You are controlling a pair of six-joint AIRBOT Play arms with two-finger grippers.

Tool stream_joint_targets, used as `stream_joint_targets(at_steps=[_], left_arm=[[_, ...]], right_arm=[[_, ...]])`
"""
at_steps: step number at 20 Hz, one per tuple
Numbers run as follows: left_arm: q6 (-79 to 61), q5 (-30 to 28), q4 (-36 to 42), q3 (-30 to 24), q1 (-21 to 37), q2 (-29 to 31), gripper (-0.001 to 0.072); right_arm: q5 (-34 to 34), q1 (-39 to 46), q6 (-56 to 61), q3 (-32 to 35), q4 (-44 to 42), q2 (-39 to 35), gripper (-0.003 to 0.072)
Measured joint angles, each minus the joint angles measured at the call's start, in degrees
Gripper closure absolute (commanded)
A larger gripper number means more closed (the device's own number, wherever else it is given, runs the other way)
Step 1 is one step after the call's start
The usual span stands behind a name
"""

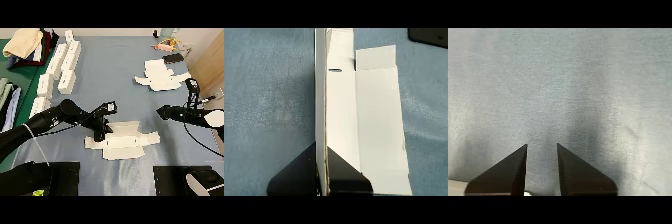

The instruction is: Fold the box.

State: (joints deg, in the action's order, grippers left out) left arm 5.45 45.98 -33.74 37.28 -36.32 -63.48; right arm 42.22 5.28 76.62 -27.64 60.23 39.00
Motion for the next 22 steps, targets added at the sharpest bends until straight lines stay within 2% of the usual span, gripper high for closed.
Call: stream_joint_targets(at_steps=[12, 22], left_arm=[[0.07, -1.14, 0.74, 0.42, -0.13, 0.28, 0.0697], [-0.04, 1.31, 0.96, 0.46, -0.13, -1.40, 0.0697]], right_arm=[[0.35, 0.00, -0.09, 0.00, 0.00, 0.00, 0.0389], [0.74, 0.00, -0.09, 0.00, -0.02, 0.00, 0.0390]])
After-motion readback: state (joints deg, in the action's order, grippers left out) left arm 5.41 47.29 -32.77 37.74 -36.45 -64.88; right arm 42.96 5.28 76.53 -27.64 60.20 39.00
